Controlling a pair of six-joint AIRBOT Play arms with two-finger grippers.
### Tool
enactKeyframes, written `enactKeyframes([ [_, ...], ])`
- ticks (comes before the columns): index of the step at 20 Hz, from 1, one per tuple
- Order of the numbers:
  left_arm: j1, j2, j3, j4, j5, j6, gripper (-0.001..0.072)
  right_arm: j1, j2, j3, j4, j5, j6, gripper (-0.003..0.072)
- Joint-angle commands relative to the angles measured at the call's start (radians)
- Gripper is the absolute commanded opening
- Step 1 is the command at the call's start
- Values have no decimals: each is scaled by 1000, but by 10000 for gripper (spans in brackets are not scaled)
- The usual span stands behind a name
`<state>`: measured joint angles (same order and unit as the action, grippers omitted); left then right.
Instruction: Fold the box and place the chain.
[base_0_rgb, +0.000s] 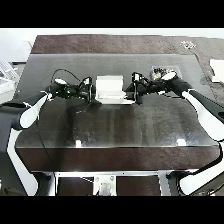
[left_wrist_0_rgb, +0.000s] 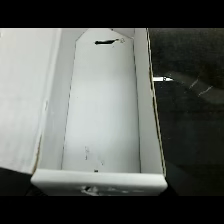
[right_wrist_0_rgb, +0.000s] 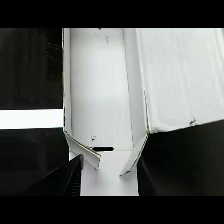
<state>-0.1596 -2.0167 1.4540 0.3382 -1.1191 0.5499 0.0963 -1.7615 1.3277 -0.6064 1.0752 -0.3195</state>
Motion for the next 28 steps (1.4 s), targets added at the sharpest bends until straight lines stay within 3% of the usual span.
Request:
enactKeyframes([
  [1,0,0,0,0,0,0,528,2,-18,7,12,26,8,356],
  [3,0,0,0,0,0,0,528,3,-24,7,42,27,7,288],
  [14,0,0,0,-1,0,0,528,59,-77,11,109,-11,-41,283],
  [16,0,0,0,-1,0,0,528,57,-77,11,109,-16,-41,438],
  [17,0,0,0,-1,0,0,528,56,-77,11,109,-17,-41,444],
  [19,0,0,0,-1,0,0,528,57,-78,11,109,-21,-42,568],
  [20,0,0,0,-1,0,0,528,56,-79,11,108,-21,-41,569],
  [24,0,0,0,-1,0,0,528,56,-80,11,97,-25,-56,687],
  [28,0,0,0,-1,0,0,528,56,-79,11,98,-35,-55,685],
])
